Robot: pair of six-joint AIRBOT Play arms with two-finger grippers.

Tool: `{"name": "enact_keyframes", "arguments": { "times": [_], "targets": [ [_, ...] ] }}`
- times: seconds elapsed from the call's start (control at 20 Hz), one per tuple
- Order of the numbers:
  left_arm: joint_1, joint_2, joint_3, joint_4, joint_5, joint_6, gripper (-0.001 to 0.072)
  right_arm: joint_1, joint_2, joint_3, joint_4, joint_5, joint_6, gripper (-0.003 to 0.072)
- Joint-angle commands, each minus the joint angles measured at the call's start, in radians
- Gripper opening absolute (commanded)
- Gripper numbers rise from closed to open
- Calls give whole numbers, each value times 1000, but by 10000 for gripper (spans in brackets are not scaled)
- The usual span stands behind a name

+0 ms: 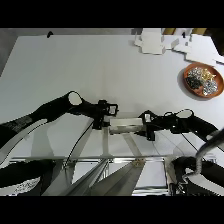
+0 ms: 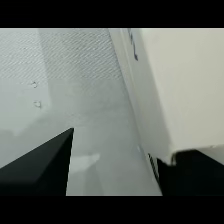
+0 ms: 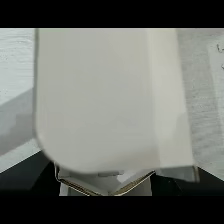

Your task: Fold the box and place the chain.

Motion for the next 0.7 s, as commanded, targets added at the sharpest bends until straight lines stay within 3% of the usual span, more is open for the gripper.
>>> {"name": "enact_keyframes", "arguments": {
  "times": [0.0, 0.4, 0.45, 0.5, 0.55, 0.65],
  "targets": [
    [37, 40, -1, 10, 1, -53, 565, 0, 0, 1, 2, -1, -1, 409],
    [129, 245, -1, 455, -226, -617, 534, 0, 0, 1, 2, -1, -1, 409],
    [124, 268, -1, 454, -251, -631, 381, 0, 0, 1, 2, -1, -1, 409],
    [112, 291, -1, 449, -282, -633, 152, 0, 0, 1, 2, -1, -1, 409],
    [95, 310, -1, 443, -310, -631, 5, 0, 0, 1, 2, -1, -1, 409],
    [41, 338, -1, 432, -349, -633, 4, 0, 0, 1, 2, -1, -1, 409]
  ]
}}
